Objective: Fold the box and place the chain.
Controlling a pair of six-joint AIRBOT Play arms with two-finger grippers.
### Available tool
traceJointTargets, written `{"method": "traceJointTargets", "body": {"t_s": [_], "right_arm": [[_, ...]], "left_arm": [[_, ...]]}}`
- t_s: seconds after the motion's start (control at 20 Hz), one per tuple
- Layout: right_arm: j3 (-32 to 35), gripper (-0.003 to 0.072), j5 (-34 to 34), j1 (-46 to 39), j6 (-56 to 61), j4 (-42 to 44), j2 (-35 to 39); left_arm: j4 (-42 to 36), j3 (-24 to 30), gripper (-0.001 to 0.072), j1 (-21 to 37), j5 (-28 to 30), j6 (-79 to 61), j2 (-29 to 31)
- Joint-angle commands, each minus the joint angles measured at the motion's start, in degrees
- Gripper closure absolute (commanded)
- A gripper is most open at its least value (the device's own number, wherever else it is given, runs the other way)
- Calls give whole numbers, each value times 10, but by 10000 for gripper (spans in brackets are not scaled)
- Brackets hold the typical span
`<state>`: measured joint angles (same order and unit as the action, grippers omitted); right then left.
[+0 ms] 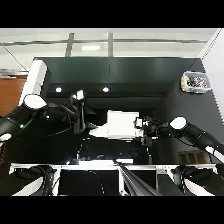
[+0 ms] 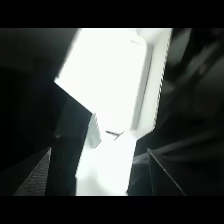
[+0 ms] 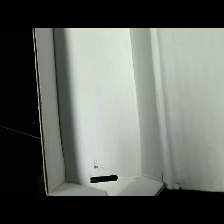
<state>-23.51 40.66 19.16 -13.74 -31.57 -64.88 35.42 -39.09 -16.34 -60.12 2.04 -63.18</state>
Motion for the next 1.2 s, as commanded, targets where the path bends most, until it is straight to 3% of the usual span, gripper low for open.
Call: {"method": "traceJointTargets", "body": {"t_s": [0.0, 0.15, 0.45, 0.5, 0.6, 0.65, 0.9, 1.15], "right_arm": [[0, 452, 0, 0, 0, 0, 0], [0, 452, 0, 0, 0, 0, 0], [0, 452, 0, 0, 0, 0, 0], [0, 452, 0, 0, 0, 0, 0], [0, 452, 0, 0, 0, 0, 0], [0, 452, 0, 0, 0, 0, 0], [0, 451, 0, 0, 0, 0, 0], [0, 452, 0, 0, 0, 0, 0]], "left_arm": [[45, 7, 2, -38, 44, -111, -37], [109, 7, 3, -86, 78, -149, -78], [72, 7, 35, -126, 132, -132, -100], [64, 7, 73, -126, 132, -131, -100], [54, 7, 341, -126, 128, -122, -100], [55, 7, 426, -128, 122, -121, -100], [26, 8, 490, -133, 106, -123, -100], [-8, 8, 490, -143, 123, -123, -113]]}}
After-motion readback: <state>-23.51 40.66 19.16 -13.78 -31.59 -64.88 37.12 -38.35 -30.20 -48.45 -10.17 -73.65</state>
